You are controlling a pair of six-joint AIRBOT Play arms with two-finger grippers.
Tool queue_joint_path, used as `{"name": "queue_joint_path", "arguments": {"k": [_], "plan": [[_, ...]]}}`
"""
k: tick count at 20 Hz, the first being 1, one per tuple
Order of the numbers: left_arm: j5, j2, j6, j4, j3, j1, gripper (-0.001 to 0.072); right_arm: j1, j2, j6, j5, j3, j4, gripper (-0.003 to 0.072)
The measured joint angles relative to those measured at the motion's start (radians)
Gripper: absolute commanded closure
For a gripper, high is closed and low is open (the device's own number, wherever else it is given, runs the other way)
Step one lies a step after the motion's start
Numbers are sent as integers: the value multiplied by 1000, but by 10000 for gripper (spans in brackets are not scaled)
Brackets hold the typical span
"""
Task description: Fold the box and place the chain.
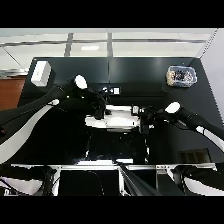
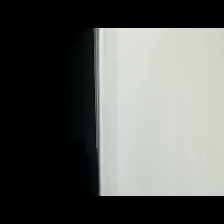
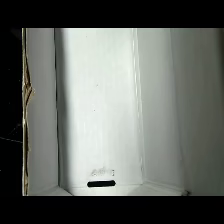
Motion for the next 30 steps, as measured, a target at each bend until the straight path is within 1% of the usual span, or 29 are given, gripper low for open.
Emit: {"name": "queue_joint_path", "arguments": {"k": [3, 4, 5, 6, 8, 9, 10, 11, 12, 13, 14, 17, 18, 19, 20, 21, 23, 25, 27, 29, 30], "plan": [[0, 0, 0, 0, 0, 0, 686, 0, 0, 2, 0, 0, 0, -19], [0, 0, 0, 0, 0, 0, 686, 1, 0, 3, -1, 0, -1, 71], [-1, 0, 0, 1, 0, 0, 686, 4, 0, 3, -6, 0, -2, 197], [1, 0, 1, 1, 0, 0, 686, 5, 0, 6, -9, 0, -2, 222], [0, 0, 1, 1, 0, 0, 681, 7, 0, 7, -9, 0, -5, 223], [0, 0, 1, 1, 0, 0, 582, 8, 0, 7, -9, 0, -5, 223], [-2, 0, 0, 1, 0, 0, 383, 8, 0, 8, -9, 0, -6, 223], [-2, 2, 0, 1, 0, 2, 241, 9, 0, 8, -9, 0, -7, 223], [0, 4, -8, 1, 1, 5, 173, 9, 0, 8, -9, 0, -8, 223], [-2, 9, -24, 7, 4, 9, 137, 9, 0, 8, -9, 0, -8, 223], [-2, 17, -57, 18, 11, 17, 132, 9, 0, 8, -9, 0, -9, 223], [-20, 64, -232, 115, 42, 64, 132, 9, 0, 8, -9, 0, -9, 224], [-39, 83, -290, 147, 50, 84, 134, 9, 0, 7, -9, 0, -10, 225], [-61, 104, -352, 175, 56, 108, 170, 9, 0, 7, -9, 0, -10, 231], [-92, 126, -428, 198, 62, 137, 376, 9, 0, 7, -9, 0, -10, 387], [-140, 141, -502, 212, 65, 165, 689, 9, 0, 7, -8, 0, -10, 511], [-268, 159, -640, 210, 61, 221, 688, 9, 0, 7, -7, 0, -11, 508], [-389, 171, -729, 129, 19, 259, 689, 9, 0, 6, -5, 0, -12, 508], [-428, 179, -761, 11, -56, 262, 689, 9, 0, 6, -3, 0, -13, 508], [-411, 185, -738, -137, -150, 233, 689, 9, 0, 4, -2, 0, -13, 509], [-379, 187, -704, -206, -186, 214, 689, 9, 0, 4, -2, 0, -13, 508]]}}
